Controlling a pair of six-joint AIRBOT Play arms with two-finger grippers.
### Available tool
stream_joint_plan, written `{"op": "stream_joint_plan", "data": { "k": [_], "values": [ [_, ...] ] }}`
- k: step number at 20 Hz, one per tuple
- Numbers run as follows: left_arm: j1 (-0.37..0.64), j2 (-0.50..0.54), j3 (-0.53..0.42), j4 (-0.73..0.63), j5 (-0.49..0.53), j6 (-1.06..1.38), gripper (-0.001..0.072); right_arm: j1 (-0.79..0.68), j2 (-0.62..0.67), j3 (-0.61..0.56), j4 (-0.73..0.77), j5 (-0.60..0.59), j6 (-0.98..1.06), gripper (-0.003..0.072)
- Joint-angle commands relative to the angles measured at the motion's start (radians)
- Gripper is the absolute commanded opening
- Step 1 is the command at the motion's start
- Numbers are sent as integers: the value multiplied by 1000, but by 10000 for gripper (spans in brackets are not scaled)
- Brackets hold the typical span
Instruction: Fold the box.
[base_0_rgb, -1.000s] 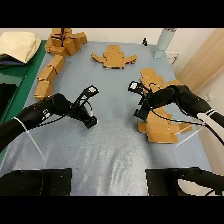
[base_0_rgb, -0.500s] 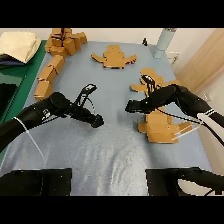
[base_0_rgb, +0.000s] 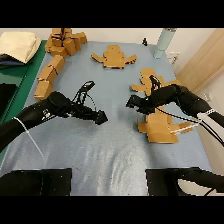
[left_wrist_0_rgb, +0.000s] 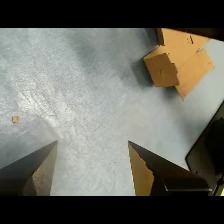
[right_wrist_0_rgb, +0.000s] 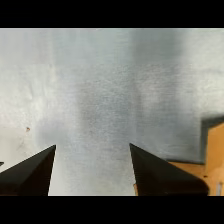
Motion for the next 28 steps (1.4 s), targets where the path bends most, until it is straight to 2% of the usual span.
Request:
{"op": "stream_joint_plan", "data": {
  "k": [1,5,9,10,11,13,16,18,20,23,28],
  "values": [
    [0,1,2,-69,13,0,688,0,0,1,-17,41,19,714],
    [2,1,32,-97,21,0,689,0,-5,1,-7,69,19,702],
    [3,1,107,-81,2,7,688,-2,-11,28,32,134,51,693],
    [3,1,127,-68,-8,7,688,-17,-10,69,15,116,43,618],
    [3,1,144,-42,-20,8,688,-42,-10,133,-23,62,37,574],
    [3,1,180,51,-68,6,689,-118,-10,276,-163,-113,40,575],
    [3,1,210,105,-110,-1,689,-282,-10,426,-440,-480,42,575],
    [3,1,212,104,-107,-1,689,-400,-12,415,-646,-649,19,574],
    [2,1,212,103,-95,-1,689,-523,-11,356,-717,-681,-43,574],
    [2,1,212,102,-82,-4,688,-686,-19,248,-610,-599,-183,574],
    [2,0,212,101,-83,-12,689,-847,-98,142,-357,-615,-485,574]
  ]
}}
